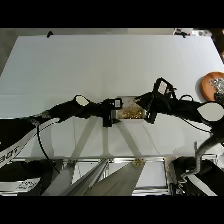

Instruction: Fold the box and place the chain.

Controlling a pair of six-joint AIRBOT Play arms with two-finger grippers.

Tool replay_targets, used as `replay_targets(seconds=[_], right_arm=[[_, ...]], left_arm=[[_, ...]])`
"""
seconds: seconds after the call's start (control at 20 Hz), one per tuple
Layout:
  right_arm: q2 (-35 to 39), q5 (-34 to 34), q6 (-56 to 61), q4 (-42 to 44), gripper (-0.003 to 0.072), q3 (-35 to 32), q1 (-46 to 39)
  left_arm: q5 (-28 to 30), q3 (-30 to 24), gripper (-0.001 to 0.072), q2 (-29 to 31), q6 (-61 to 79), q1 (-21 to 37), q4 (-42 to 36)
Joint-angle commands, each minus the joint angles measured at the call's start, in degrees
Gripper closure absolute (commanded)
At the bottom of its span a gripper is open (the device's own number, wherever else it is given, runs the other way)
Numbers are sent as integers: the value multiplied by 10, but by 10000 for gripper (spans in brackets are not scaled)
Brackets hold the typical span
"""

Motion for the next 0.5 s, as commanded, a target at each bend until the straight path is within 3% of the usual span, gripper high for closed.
replay_targets(seconds=[0.0, 0.15, 0.3, 0.45], right_arm=[[-36, -3, 44, -42, 668, 0, -2], [-63, -1, 67, -68, 471, 0, -2], [-66, 21, 85, -92, 446, 0, -19], [-58, 103, 81, -142, 382, 0, -97]], left_arm=[[0, 0, 212, 0, 0, 0, 0], [0, 0, 212, 0, 0, 0, 0], [0, 0, 212, 0, 0, 0, 0], [0, 0, 212, 0, 0, 0, 0]])
